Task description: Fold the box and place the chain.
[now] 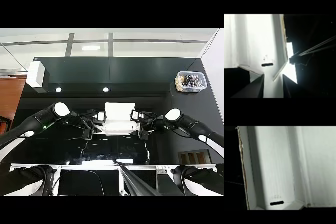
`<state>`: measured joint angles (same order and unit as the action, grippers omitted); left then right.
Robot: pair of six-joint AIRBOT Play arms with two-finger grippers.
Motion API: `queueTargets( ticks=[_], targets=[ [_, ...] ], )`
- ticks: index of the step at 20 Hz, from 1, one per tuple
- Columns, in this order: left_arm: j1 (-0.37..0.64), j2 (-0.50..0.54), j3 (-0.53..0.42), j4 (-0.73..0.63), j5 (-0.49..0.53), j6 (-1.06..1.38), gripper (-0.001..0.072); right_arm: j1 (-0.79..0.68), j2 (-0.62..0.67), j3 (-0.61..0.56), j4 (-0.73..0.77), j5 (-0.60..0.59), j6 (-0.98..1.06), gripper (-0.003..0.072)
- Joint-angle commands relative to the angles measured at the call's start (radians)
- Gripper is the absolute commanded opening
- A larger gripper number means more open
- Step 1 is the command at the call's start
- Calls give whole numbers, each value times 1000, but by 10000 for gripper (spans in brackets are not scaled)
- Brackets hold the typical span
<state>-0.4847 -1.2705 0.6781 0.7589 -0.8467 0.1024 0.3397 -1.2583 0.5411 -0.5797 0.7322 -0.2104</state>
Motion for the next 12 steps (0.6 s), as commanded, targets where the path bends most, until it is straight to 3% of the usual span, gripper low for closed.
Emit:
queueTargets(
  ticks=[1, 8, 12],
  targets=[
    [-12, 0, 1, -10, 67, -58, 276, 1, 0, 0, 0, 0, 0, 185],
    [-51, 0, 1, -17, 84, -58, 276, 1, 0, 0, 0, 0, 0, 185],
    [-59, -10, 1, -114, 95, -58, 275, 1, 0, 0, 0, 0, 0, 185]
  ],
)
